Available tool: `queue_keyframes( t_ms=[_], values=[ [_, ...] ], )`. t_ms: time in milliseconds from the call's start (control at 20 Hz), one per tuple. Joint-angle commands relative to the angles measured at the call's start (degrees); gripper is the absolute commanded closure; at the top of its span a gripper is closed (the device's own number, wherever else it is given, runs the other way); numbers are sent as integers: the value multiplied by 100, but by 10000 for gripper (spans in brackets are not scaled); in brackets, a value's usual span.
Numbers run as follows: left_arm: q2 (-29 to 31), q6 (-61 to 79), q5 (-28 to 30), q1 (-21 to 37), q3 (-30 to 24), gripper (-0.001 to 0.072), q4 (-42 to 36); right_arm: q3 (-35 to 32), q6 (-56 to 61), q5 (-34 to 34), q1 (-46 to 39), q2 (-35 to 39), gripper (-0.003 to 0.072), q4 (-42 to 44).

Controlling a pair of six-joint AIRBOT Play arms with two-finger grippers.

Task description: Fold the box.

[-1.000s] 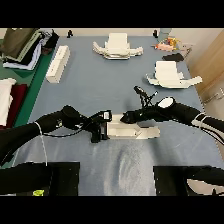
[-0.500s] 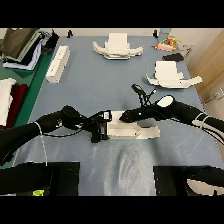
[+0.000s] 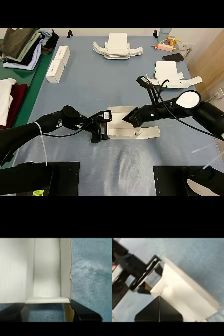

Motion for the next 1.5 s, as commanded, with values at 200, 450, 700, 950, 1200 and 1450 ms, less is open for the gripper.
queue_keyframes(
  t_ms=[200,450,700,950,1200,1450],
  values=[
    [2,7,2,2,4,245,2,-828,-511,1001,33,1327,338,-1519],
    [2,7,2,2,4,245,0,-1021,-1720,649,33,1246,92,-2959],
    [2,7,2,2,4,245,2,-1222,-2833,-326,33,861,21,-3167],
    [2,7,2,2,4,245,2,-1298,-4175,-1119,33,293,21,-2079],
    [2,7,2,2,4,245,2,-1298,-4603,-1200,33,31,239,-1821],
    [2,4,2,2,4,245,2,-1298,-4601,-1237,33,28,427,-1784]
  ],
)
